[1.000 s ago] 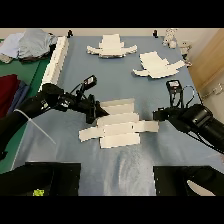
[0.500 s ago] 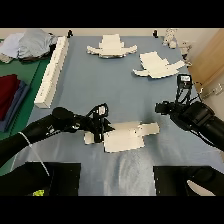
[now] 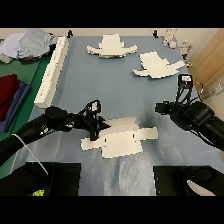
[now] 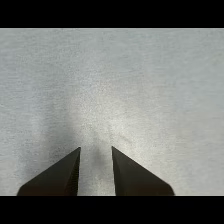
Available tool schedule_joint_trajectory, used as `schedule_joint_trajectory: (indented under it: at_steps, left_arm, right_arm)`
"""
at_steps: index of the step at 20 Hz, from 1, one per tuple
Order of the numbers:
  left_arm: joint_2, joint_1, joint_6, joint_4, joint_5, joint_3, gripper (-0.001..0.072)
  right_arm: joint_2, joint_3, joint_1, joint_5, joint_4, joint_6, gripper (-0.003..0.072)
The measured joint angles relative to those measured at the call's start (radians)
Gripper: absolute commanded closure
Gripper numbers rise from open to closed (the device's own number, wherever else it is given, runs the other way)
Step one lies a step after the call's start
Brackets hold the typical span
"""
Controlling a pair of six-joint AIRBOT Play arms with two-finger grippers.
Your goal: Fold the box.
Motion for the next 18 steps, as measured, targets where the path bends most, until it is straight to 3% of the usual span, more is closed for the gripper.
schedule_joint_trajectory:
  at_steps: [18]
  left_arm:
    - [-0.069,-0.016,-0.051,0.090,-0.090,0.004,0.0695]
  right_arm:
    - [-0.039,0.000,0.000,0.008,0.016,0.001,0.0402]
